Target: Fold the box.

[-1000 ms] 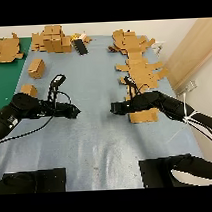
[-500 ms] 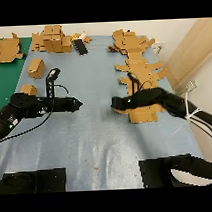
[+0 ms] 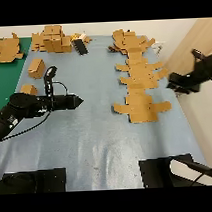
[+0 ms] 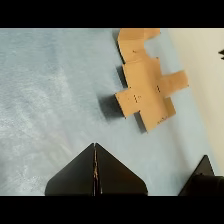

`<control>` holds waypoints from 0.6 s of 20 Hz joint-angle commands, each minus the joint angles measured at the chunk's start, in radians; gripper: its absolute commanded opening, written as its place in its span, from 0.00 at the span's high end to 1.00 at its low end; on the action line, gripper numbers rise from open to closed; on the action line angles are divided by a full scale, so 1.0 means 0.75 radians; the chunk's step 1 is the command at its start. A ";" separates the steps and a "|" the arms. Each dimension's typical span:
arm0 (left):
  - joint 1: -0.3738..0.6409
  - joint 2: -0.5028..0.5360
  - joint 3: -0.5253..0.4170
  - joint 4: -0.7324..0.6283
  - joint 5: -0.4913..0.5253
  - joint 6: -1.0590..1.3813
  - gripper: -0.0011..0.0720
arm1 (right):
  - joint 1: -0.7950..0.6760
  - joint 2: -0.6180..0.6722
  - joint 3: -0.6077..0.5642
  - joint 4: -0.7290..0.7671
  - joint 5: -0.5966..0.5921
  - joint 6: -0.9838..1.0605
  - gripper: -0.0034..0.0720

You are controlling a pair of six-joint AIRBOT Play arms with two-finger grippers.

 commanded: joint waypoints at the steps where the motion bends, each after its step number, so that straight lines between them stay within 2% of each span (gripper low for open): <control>1: 0.002 -0.001 0.002 -0.004 0.038 -0.004 0.94 | -0.251 -0.137 0.030 0.108 -0.064 -0.255 0.35; 2: 0.002 -0.001 0.002 -0.004 0.038 -0.003 0.51 | -0.280 -0.194 0.030 0.154 -0.065 -0.319 0.35; 3: 0.002 -0.001 0.002 -0.004 0.038 -0.003 0.17 | -0.297 -0.256 0.030 0.166 -0.062 -0.355 0.35; 7: 0.002 -0.001 0.002 -0.004 0.034 -0.003 0.18 | -0.304 -0.430 0.030 0.245 -0.058 -0.513 0.35; 12: 0.002 -0.001 0.002 -0.004 0.033 -0.004 0.18 | -0.303 -0.535 0.030 0.282 -0.117 -0.587 0.35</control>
